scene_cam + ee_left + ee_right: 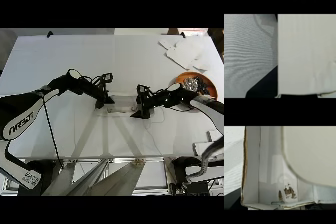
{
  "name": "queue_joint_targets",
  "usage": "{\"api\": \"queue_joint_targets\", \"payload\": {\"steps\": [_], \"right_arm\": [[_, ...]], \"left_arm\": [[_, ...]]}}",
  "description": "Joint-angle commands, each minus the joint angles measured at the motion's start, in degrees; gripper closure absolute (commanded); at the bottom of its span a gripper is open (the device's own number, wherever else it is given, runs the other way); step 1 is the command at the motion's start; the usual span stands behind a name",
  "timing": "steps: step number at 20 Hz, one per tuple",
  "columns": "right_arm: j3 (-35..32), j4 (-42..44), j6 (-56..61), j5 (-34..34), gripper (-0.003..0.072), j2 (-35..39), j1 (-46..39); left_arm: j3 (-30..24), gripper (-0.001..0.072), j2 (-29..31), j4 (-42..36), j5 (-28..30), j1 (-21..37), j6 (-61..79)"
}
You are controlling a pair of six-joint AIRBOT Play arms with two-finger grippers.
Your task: Fold the box and place the chain.
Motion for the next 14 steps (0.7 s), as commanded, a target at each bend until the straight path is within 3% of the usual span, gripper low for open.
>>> {"api": "queue_joint_targets", "payload": {"steps": [1, 2, 5, 14], "right_arm": [[0.0, 0.0, 0.0, 0.1, -0.0004, 0.0, 0.1], [0.0, 0.0, 0.0, 0.0, 0.0005, 0.0, 0.0], [0.0, -0.1, 0.0, 0.0, 0.0169, 0.0, 0.0], [0.0, -0.1, 0.0, 0.0, 0.0168, 0.0, 0.0]], "left_arm": [[0.0, 0.0693, 0.0, 0.0, 0.0, 0.1, 0.0], [0.0, 0.0693, 0.0, 0.0, 0.0, 0.1, 0.0], [0.0, 0.0693, 0.0, 0.0, 0.0, 0.1, 0.0], [0.0, 0.0693, 0.0, 0.0, 0.0, 0.1, 0.0]]}}
